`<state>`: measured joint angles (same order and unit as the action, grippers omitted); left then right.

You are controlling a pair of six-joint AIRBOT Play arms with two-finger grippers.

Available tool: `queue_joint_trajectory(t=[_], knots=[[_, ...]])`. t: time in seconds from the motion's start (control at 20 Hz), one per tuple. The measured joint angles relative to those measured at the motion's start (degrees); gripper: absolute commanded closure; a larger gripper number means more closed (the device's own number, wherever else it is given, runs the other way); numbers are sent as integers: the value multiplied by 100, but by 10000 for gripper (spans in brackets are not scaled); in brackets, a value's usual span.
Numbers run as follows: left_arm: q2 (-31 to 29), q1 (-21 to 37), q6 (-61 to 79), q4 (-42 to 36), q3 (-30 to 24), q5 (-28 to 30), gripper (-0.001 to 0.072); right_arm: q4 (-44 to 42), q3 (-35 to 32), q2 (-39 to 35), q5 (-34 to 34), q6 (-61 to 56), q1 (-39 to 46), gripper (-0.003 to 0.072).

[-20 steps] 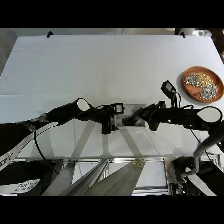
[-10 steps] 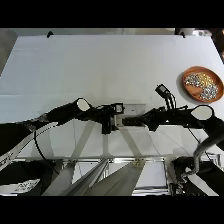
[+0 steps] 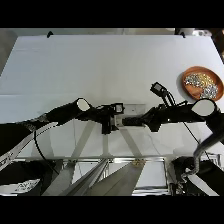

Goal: Fold the box and place the chain.

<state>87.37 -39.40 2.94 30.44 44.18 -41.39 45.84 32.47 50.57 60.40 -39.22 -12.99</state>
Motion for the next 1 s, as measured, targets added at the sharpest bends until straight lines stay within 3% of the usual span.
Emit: queue_joint_trajectory(t=[0.4, 0.5, 0.55, 1.0], knots=[[0, 0, 0, 0, 0, -2, 337, 223, 1134, 0, 466, -151, -33, 493], [0, 0, 0, 0, 0, 0, 337, 293, 1388, 0, 354, -155, -33, 495], [0, 0, 0, 0, 0, 0, 337, 363, 1515, 0, 264, -177, -33, 532], [0, 0, 0, 0, 0, -2, 337, 975, 2337, 146, -848, -754, -33, 537]])
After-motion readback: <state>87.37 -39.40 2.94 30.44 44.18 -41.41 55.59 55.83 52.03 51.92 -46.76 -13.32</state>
